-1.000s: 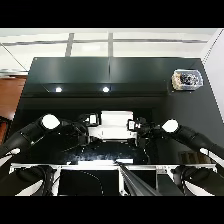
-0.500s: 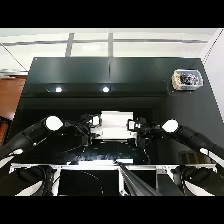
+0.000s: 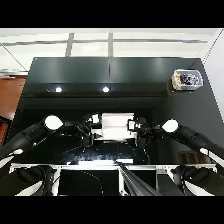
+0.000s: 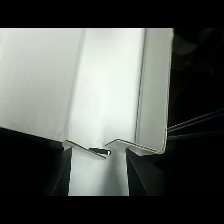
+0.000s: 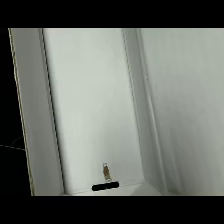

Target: Fold the box and place the chain.

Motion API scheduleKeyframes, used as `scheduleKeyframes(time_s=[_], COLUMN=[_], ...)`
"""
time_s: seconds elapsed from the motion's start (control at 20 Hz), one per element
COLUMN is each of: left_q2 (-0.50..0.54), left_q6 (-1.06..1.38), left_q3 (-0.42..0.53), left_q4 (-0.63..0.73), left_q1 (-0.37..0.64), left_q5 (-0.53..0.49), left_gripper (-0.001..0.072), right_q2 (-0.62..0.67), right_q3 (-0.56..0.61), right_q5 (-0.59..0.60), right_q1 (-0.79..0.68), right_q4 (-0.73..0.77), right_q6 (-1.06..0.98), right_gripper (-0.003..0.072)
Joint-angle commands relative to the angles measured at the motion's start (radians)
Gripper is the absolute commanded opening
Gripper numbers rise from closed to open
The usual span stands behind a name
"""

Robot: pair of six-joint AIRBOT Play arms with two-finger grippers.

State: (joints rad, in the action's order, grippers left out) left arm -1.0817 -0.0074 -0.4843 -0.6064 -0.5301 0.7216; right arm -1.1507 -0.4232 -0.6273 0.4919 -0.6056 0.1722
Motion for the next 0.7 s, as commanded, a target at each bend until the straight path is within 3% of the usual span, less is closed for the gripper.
scheduleKeyframes(time_s=[0.0,0.2,0.25,0.4,0.5,0.65], left_q2=[-0.001,-0.003,-0.009,-0.051,-0.078,-0.08], left_q6=[0.0,0.0,0.0,0.008,0.008,0.008], left_q3=[0.0,0.0,0.0,0.0,0.0,0.0], left_q4=[-0.014,-0.01,-0.005,0.05,0.079,0.099], left_q1=[-0.001,-0.001,-0.001,-0.001,-0.001,-0.001], left_q5=[0.015,0.015,0.015,0.01,-0.01,-0.026], left_gripper=[0.0387,0.0384,0.0328,0.0327,0.0265,0.0265], right_q2=[0.0,0.0,0.0,0.0,0.0,0.0], right_q3=[0.001,0.001,0.001,0.001,0.001,0.001], right_q5=[0.001,0.0,0.001,0.001,0.001,0.001], right_q1=[0.0,0.0,0.0,0.0,0.0,0.0], right_q4=[0.001,0.001,0.001,0.0,0.001,0.0], right_q6=[-0.001,-0.001,-0.001,-0.001,-0.001,-0.001], right_gripper=[0.0581,0.0581,0.0581,0.0581,0.0581,0.0581])
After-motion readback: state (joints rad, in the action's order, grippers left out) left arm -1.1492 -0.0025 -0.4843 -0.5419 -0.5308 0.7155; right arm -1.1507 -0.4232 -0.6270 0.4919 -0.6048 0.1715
